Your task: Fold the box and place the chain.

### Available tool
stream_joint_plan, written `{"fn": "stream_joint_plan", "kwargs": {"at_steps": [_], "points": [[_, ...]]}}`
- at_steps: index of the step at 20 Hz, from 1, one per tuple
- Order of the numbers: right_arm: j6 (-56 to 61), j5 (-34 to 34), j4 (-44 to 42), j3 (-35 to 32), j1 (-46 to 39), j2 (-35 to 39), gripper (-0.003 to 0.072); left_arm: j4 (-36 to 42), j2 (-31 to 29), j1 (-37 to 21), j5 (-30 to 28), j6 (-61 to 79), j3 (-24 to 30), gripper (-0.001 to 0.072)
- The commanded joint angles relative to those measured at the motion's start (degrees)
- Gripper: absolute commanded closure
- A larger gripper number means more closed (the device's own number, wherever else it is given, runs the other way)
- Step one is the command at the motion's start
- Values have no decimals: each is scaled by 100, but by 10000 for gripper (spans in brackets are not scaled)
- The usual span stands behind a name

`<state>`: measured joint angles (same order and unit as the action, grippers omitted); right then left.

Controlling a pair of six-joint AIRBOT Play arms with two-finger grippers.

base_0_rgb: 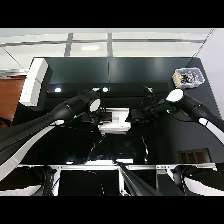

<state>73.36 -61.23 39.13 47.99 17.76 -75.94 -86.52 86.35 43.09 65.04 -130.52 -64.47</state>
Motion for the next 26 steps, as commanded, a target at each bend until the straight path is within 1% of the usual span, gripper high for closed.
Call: {"fn": "stream_joint_plan", "kwargs": {"at_steps": [1,6,12,14,18,22,24,26], "points": [[1287,66,1038,470,468,-2,373,0,2,-7,-7,2,0,682],[2387,116,1908,675,1021,-4,383,0,2,-7,-11,2,0,683],[3375,256,2736,693,1473,-4,388,0,2,-7,-11,2,0,683],[3919,317,3143,697,1611,-4,388,0,2,-7,-9,2,0,683],[4400,334,3348,824,1838,-120,388,0,2,-7,-11,2,0,683],[5023,-46,4061,1130,2122,-459,388,0,2,-7,-11,2,0,683],[5163,-284,4179,1307,2210,-656,388,0,2,-7,-9,2,0,683],[5362,-317,4273,1390,2260,-765,388,0,2,-7,-9,2,0,682]]}}
